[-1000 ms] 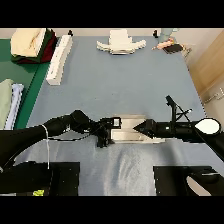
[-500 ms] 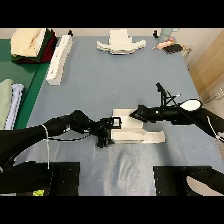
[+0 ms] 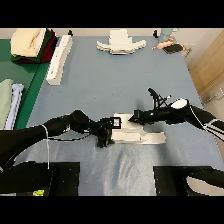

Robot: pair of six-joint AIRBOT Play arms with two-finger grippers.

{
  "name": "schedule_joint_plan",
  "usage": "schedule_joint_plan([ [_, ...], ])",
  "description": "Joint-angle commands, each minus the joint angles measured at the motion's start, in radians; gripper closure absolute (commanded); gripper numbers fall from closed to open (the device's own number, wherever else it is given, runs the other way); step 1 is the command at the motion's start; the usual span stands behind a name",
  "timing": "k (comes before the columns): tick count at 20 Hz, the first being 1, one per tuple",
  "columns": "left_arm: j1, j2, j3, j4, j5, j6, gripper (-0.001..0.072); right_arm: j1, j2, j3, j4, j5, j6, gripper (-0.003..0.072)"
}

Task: Fold the box.

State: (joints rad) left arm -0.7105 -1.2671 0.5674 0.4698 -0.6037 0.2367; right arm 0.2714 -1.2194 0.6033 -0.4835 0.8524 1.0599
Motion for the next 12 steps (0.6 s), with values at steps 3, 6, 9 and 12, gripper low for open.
schedule_joint_plan([
  [3,0.0,0.001,0.0,0.001,0.0,0.002,0.0245,0.043,-0.01,0.001,-0.06,-0.006,-0.006,0.0635],
  [6,0.0,0.001,0.0,0.001,0.0,0.002,0.0245,0.047,-0.008,0.005,-0.059,-0.031,-0.007,0.0635],
  [9,0.0,0.001,0.0,0.001,0.0,0.002,0.0245,0.047,0.004,0.05,-0.059,-0.021,-0.015,0.0635],
  [12,0.0,0.001,0.0,0.001,0.0,0.002,0.0245,0.046,0.076,0.12,-0.088,-0.008,-0.023,0.0635],
])
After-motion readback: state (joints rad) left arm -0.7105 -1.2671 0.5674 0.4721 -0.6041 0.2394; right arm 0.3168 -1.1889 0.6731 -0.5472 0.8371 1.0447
